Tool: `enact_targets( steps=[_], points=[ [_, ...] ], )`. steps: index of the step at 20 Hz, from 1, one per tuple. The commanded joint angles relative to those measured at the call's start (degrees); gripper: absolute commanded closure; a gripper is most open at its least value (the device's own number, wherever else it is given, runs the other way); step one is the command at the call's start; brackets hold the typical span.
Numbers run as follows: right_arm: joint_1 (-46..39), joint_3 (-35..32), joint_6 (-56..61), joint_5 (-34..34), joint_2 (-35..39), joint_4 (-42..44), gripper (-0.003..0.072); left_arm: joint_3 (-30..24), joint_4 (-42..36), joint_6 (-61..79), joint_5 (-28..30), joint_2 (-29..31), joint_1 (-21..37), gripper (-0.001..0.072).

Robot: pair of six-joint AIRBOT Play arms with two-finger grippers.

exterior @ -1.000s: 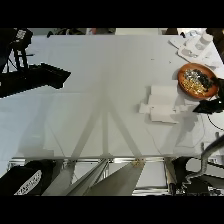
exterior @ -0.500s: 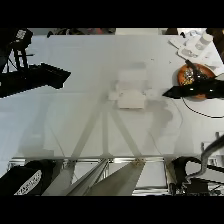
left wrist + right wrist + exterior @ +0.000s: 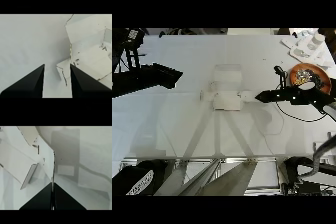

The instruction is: Fold the box and place the chain.

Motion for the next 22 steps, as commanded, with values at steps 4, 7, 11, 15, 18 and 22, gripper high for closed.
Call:
enact_targets(
  steps=[4, 7, 11, 15, 18, 22],
  points=[
    [1.36, -0.83, -1.01, -2.56, 0.04, 1.44, 0.0677, 0.04, 0.0, 0.02, 0.02, -0.02, -0.02, 0.0367],
    [1.36, -0.83, -1.01, -2.56, 0.04, 1.44, 0.0677, 0.04, 0.0, 0.02, 0.02, -0.02, -0.02, 0.0367],
    [1.36, -0.83, -1.01, -2.56, 0.04, 1.44, 0.0676, 0.04, 0.0, 0.02, 0.02, -0.02, -0.02, 0.0367],
    [1.36, -0.83, -1.01, -2.56, 0.04, 1.44, 0.0676, 0.04, 0.02, 1.88, 3.69, -0.02, -0.02, 0.0367],
    [1.36, -0.83, -1.01, -2.56, 0.04, 1.44, 0.0676, 0.04, -0.31, 1.68, 4.0, -0.02, -0.02, 0.0367],
    [1.36, -0.83, -1.01, -2.56, 0.04, 1.44, 0.0676, 0.04, -4.79, 1.66, 3.85, -0.02, -0.02, 0.0367]
  ],
)
